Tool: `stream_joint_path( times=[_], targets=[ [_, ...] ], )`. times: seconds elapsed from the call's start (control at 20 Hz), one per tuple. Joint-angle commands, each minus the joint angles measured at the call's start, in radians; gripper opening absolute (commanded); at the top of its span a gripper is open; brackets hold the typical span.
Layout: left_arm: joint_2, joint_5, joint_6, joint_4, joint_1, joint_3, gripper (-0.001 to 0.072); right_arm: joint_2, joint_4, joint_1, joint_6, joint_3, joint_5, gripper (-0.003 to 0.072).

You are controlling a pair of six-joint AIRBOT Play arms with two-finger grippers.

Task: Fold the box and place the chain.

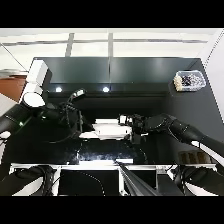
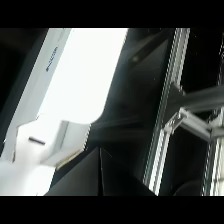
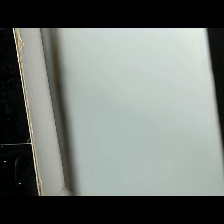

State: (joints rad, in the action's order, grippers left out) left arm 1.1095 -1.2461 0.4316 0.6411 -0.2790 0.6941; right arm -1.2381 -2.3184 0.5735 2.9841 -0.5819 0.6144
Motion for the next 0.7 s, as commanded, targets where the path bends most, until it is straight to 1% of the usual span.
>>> stream_joint_path(
  times=[0.0, 0.05, 0.2, 0.3, 0.35, 0.45, 0.65],
  targets=[
    [0.014, 0.253, 0.026, -0.157, -0.082, -0.071, 0.0025, -0.001, 0.000, 0.001, 0.000, 0.000, 0.010, 0.0477],
    [0.023, 0.331, 0.025, -0.181, -0.092, -0.077, 0.0025, -0.001, 0.000, 0.001, 0.000, 0.000, 0.011, 0.0477],
    [0.044, 0.486, 0.024, -0.238, -0.092, -0.077, 0.0026, -0.001, 0.000, 0.001, 0.000, 0.000, 0.016, 0.0477],
    [0.061, 0.549, 0.021, -0.282, -0.093, -0.077, 0.0026, -0.001, 0.000, 0.001, 0.000, 0.000, 0.015, 0.0477],
    [0.075, 0.559, 0.021, -0.304, -0.093, -0.077, 0.0026, -0.001, 0.000, 0.001, 0.000, 0.000, 0.015, 0.0477],
    [0.111, 0.547, 0.021, -0.311, -0.095, -0.077, 0.0026, -0.001, 0.000, 0.001, 0.000, 0.000, 0.014, 0.0477],
    [0.188, 0.489, 0.021, -0.301, -0.107, -0.077, 0.0026, -0.001, 0.000, 0.001, 0.000, 0.000, 0.015, 0.0477]
  ],
)
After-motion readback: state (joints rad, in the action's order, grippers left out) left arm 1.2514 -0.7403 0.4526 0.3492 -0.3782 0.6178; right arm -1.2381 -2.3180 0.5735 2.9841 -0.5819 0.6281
